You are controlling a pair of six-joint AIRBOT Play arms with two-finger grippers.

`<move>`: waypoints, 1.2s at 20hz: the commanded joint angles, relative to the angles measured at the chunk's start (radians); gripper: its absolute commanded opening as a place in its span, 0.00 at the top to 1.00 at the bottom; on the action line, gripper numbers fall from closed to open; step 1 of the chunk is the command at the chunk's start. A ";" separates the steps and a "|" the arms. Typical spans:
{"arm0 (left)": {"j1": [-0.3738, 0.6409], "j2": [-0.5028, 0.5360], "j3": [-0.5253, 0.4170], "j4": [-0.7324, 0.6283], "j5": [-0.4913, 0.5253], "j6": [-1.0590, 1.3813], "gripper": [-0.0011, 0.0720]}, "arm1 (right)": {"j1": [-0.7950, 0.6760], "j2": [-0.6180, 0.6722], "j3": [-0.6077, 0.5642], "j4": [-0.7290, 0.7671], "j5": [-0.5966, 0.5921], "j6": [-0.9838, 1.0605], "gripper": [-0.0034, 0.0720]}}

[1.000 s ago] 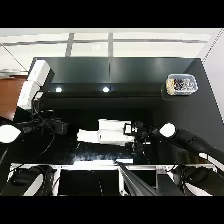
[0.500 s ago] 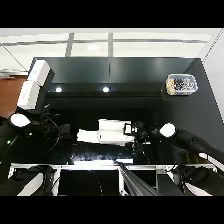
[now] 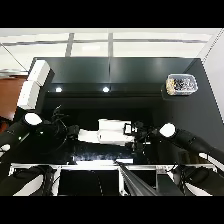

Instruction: Fold the box and place the chain.

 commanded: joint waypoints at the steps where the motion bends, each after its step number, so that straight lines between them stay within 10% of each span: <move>1: -0.008 -0.013 -0.001 -0.049 0.011 0.051 0.94 | 0.000 0.000 0.000 0.000 0.000 0.000 0.53; 20: -0.008 -0.086 -0.001 -0.108 -0.019 0.160 0.94 | 0.000 0.000 0.000 0.000 0.000 0.000 0.53; 24: -0.007 -0.080 0.010 -0.107 -0.032 0.158 0.23 | 0.000 0.000 0.000 0.000 0.000 0.000 0.53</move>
